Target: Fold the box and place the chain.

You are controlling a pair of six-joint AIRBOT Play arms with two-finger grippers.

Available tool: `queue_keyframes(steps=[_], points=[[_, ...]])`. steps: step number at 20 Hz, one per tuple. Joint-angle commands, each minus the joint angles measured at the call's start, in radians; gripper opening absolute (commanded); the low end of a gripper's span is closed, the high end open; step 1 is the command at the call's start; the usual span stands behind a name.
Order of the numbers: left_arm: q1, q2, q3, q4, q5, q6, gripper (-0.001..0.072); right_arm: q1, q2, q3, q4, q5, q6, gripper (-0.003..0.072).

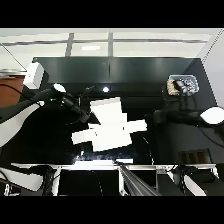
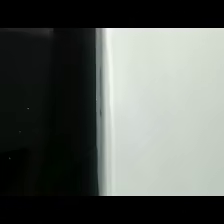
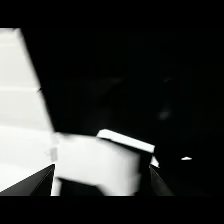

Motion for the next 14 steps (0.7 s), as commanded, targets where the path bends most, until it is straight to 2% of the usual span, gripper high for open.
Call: queue_keyframes(steps=[1, 2, 4, 5, 6, 8, 10, 14], points=[[-0.057, 0.111, -0.023, 0.105, 0.129, 0.033, 0.0021, -0.124, 0.009, 0.098, -0.245, -0.028, -0.061, 0.0692], [-0.077, 0.155, -0.05, 0.086, 0.167, 0.077, 0.0021, -0.138, 0.009, 0.108, -0.277, -0.06, -0.062, 0.0692], [-0.111, 0.259, -0.141, -0.053, 0.274, 0.191, 0.0021, -0.147, 0.009, 0.109, -0.278, -0.134, -0.061, 0.0693], [-0.127, 0.303, -0.194, -0.095, 0.317, 0.276, 0.0023, -0.146, 0.008, 0.109, -0.256, -0.14, -0.062, 0.0694], [-0.147, 0.336, -0.241, -0.08, 0.346, 0.358, 0.0024, -0.141, 0.006, 0.108, -0.236, -0.127, -0.091, 0.0693], [-0.166, 0.345, -0.3, -0.018, 0.389, 0.46, 0.0026, -0.111, 0.0, 0.107, -0.192, -0.023, -0.344, 0.0693], [-0.175, 0.334, -0.31, 0.04, 0.416, 0.47, 0.0026, -0.064, -0.004, 0.092, -0.145, 0.063, -0.544, 0.0694], [-0.177, 0.333, -0.309, 0.018, 0.555, 0.47, 0.0028, 0.068, -0.007, -0.01, -0.081, 0.075, -0.738, 0.0693]])
